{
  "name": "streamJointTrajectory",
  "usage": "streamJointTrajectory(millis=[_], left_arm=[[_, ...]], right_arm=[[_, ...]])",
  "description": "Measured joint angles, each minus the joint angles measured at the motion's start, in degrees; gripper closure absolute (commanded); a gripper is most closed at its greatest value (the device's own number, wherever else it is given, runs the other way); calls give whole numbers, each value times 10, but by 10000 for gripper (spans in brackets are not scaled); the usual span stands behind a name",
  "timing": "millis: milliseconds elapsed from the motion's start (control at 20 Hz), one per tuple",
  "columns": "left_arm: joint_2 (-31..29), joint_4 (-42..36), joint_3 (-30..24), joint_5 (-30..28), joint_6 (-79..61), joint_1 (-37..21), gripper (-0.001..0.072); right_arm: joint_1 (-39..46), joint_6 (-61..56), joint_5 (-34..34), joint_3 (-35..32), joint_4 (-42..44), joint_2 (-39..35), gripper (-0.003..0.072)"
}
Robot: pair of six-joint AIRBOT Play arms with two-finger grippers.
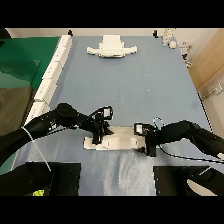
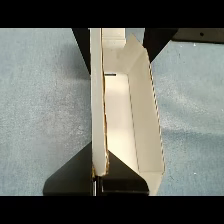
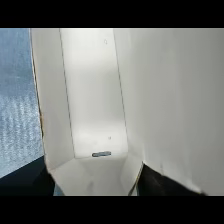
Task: Fold the box.
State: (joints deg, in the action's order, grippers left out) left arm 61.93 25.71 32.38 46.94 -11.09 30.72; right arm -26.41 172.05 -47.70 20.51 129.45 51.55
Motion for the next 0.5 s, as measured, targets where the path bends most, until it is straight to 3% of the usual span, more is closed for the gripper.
streamJointTrajectory(millis=[300,400,500], left_arm=[[0,0,0,1,0,0,691],[0,0,0,1,0,0,691],[0,0,0,1,0,0,692]], right_arm=[[-15,1,12,4,0,7,-26],[-17,1,13,6,0,8,35],[-17,1,13,7,0,9,35]])
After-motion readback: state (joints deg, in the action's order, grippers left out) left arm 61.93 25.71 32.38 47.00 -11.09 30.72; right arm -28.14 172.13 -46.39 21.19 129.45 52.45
